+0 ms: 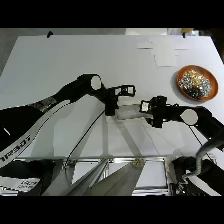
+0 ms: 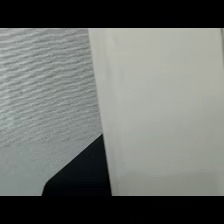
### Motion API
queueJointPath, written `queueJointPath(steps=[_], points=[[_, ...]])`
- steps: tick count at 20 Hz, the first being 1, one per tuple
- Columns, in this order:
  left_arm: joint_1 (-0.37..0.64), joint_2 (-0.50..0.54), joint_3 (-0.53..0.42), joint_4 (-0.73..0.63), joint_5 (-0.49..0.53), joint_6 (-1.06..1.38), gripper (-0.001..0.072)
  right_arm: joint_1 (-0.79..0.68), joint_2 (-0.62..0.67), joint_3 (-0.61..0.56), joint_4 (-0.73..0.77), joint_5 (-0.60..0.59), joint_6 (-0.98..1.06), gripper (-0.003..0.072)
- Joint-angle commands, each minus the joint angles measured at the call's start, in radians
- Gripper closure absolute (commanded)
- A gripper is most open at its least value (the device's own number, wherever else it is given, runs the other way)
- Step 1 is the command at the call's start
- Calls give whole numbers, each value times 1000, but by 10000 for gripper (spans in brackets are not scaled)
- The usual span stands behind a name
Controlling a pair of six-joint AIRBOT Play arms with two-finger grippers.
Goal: Fold the box and place the chain.
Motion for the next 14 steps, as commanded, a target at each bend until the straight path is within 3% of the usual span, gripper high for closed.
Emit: queueJointPath(steps=[1,5,14], points=[[0,0,0,0,0,1,698,-70,-38,7,172,61,-197,-7],[0,0,0,0,0,0,698,-164,-76,7,414,107,-458,-3],[0,0,0,0,0,1,698,-289,-214,36,507,206,-650,1]])
